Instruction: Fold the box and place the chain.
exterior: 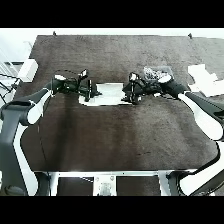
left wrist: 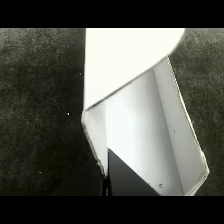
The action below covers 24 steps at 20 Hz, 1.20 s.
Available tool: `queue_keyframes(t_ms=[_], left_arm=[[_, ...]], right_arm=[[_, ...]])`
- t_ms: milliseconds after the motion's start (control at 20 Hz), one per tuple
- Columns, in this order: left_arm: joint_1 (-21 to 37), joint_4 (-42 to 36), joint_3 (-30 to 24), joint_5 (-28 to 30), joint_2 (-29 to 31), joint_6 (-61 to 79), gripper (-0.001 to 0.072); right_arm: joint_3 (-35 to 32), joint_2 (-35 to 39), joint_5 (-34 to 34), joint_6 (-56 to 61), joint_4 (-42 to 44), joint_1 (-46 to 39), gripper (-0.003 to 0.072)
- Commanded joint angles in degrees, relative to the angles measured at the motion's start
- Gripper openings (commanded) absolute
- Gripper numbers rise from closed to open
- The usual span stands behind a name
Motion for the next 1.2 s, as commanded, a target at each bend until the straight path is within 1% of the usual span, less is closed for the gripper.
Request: queue_keyframes(t_ms=[0,150,400,900,1150], left_arm=[[0.0,0.0,0.0,0.0,0.0,0.0,0.0019],[0.0,0.0,0.0,0.0,0.0,0.0,0.0019],[0.0,0.0,0.0,0.0,0.0,0.0,0.0019],[0.0,0.0,0.0,0.0,0.0,0.0,0.0019],[0.0,0.0,0.0,0.0,0.0,0.0,0.0019]], right_arm=[[4.8,-4.5,6.2,0.2,0.1,-0.4,0.0623],[6.0,-6.1,9.0,0.2,0.0,0.0,0.0623],[6.1,-7.5,9.0,0.2,-0.1,0.0,0.0635],[9.7,-10.7,9.8,0.2,-0.1,0.9,0.0642],[11.5,-12.2,9.8,0.2,-1.6,1.5,0.0642]])
